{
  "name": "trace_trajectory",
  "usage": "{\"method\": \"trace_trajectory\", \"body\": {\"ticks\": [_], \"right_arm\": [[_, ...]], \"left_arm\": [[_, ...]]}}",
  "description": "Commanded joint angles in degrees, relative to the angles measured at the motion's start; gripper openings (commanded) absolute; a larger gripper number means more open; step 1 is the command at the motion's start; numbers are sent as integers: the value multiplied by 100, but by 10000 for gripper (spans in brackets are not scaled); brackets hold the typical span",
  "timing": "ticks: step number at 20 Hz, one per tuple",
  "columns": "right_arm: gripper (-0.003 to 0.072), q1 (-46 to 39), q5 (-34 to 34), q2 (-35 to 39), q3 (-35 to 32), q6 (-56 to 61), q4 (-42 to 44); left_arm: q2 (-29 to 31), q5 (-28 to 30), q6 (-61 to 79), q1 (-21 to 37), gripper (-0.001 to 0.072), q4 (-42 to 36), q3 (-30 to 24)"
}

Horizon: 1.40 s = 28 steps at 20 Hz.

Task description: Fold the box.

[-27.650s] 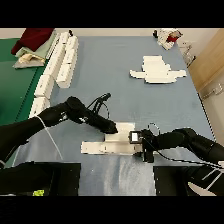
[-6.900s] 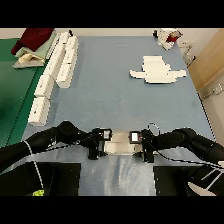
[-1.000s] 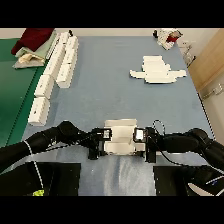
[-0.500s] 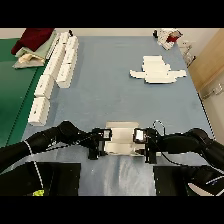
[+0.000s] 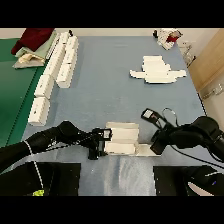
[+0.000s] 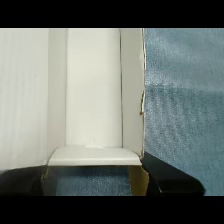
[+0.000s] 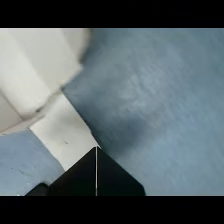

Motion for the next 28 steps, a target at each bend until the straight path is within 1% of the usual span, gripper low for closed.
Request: {"method": "trace_trajectory", "body": {"ticks": [1,2,4,6,9,11,13,16,19,22,24,28], "right_arm": [[3,-719,-1294,-7,306,2640,-1340],[3,-1187,-1478,-7,278,2736,-1091],[2,-2181,-1497,-9,164,2632,-337],[3,-3209,-1488,-151,31,2140,518],[3,-4719,-1622,-763,-162,1163,1843],[2,-5383,-1635,-1241,-278,619,2518],[2,-5602,-1606,-1589,-356,485,2599],[2,-5600,-1445,-1827,-560,448,2618],[2,-5595,-1283,-1882,-914,369,2914],[2,-5510,-1152,-1882,-1088,155,3335],[2,-5504,-1132,-1882,-1198,160,3375],[2,-5504,-1137,-1875,-1482,-24,3893]], "left_arm": [[-2,4,0,-2,522,2,0],[-2,2,0,0,522,2,0],[-2,2,0,-2,522,2,0],[-2,4,0,-2,522,2,0],[-2,2,0,0,522,2,0],[-2,4,0,0,521,2,0],[-2,4,0,-2,522,2,0],[-2,2,0,0,522,2,0],[-2,2,0,0,522,4,0],[-2,4,0,0,522,2,0],[-2,4,0,0,522,2,0],[-2,2,0,0,522,2,0]]}}
